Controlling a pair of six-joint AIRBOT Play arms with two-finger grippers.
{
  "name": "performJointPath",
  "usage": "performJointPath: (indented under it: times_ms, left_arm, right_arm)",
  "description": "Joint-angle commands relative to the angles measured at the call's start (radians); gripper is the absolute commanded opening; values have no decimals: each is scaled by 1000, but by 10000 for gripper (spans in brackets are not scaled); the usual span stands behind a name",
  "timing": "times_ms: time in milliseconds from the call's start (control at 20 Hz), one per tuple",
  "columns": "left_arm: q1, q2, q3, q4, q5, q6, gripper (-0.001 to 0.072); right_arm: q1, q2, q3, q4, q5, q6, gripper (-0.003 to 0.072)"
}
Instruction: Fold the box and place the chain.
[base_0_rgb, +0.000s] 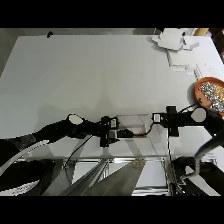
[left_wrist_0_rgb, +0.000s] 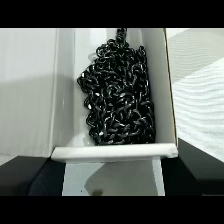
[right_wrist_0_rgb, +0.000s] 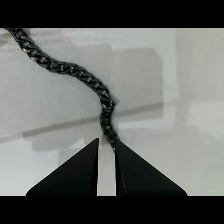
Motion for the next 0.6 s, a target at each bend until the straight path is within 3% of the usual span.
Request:
performJointPath:
  times_ms: [0,200,300,350,550]
  left_arm:
    - [-1,1,0,0,0,0,208]
    - [-1,1,0,0,0,0,208]
    - [-1,1,0,0,0,0,208]
    - [-1,1,0,0,0,0,208]
    - [-1,1,0,0,1,0,208]
  right_arm:
    - [-4,-55,1,77,-8,-76,119]
    - [-4,-55,1,87,-28,-82,112]
    - [-4,-53,1,86,-22,-81,12]
    - [-4,-42,1,85,-11,-81,12]
    - [-4,116,1,64,40,-69,12]
